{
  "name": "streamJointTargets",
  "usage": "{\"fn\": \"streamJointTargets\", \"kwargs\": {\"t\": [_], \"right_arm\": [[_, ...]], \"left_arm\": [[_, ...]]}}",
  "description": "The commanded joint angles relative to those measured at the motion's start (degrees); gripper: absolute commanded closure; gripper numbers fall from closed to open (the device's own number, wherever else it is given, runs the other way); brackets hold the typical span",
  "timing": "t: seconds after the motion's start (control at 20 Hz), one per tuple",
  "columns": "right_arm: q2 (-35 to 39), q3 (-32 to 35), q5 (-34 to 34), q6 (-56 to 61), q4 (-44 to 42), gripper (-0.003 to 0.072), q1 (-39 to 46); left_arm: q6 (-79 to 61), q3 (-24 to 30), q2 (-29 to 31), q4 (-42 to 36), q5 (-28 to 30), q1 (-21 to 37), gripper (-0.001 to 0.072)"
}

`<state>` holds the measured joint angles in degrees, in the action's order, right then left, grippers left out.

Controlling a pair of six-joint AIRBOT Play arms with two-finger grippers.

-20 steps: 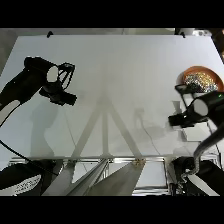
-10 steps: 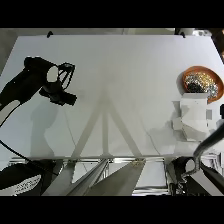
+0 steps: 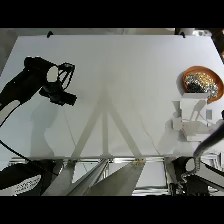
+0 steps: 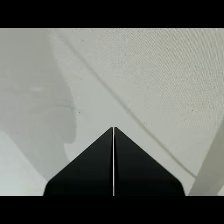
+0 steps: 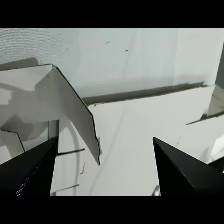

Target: Fold the box and place the chain.

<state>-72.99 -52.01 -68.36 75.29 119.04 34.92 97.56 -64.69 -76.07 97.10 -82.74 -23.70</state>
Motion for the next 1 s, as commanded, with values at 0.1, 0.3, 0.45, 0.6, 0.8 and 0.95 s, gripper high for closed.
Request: {"fn": "streamJointTargets", "kwargs": {"t": [0.1, 0.3, 0.45, 0.6, 0.8, 0.95], "right_arm": [[-6.8, 0.0, 4.0, -3.4, -1.3, 0.0109, 0.3], [-9.9, 0.0, 3.1, -3.4, -2.2, 0.0281, 0.3], [-10.1, 0.0, -0.1, -5.8, -2.6, 0.0564, -0.5], [-7.1, 0.0, -2.8, -7.0, -2.7, 0.0675, -3.2], [1.7, 0.0, -5.3, -13.4, -12.9, 0.0677, -8.8], [8.5, 0.0, -9.1, -18.8, -33.8, 0.0676, -11.8]], "left_arm": [[0.0, 0.0, 0.0, 0.0, 0.0, 0.0, 0.07], [0.0, 0.0, 0.0, 0.0, 0.0, 0.0, 0.07], [0.0, 0.0, 0.0, 0.0, 0.0, 0.0, 0.07], [0.0, 0.0, 0.0, 0.0, 0.0, 0.0, 0.07], [0.0, 0.0, 0.0, 0.0, 0.0, 0.0, 0.07], [0.0, 0.0, 0.0, 0.0, 0.0, 0.0, 0.07]]}}
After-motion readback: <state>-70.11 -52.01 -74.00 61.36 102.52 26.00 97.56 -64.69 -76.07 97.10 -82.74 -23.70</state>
